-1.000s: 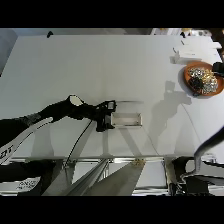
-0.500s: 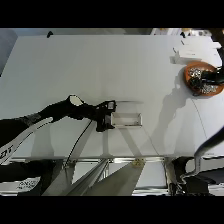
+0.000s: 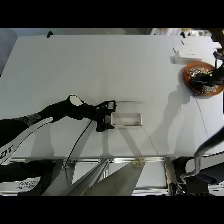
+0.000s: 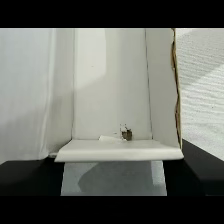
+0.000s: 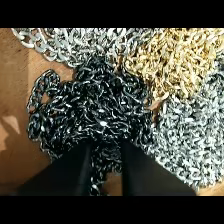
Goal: Fold the box and place the chain.
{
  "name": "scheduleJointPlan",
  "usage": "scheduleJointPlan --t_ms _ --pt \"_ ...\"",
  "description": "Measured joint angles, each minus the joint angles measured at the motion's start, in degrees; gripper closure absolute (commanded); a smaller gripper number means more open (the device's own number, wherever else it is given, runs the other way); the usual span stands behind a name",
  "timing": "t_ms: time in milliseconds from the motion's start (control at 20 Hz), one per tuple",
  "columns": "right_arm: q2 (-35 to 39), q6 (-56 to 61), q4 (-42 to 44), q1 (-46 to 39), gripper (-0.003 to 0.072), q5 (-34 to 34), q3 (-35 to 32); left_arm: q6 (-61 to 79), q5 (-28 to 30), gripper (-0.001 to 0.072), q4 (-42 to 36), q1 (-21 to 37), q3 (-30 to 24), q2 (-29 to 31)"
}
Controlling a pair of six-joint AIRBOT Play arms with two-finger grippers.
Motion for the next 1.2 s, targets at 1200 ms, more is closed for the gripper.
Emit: scheduleJointPlan --t_ms 1200 --pt "34.2 -8.6 21.4 3.3 0.0670 29.4 0.0 0.0 0.0 0.0439 0.0 0.0 0.0 0.0"
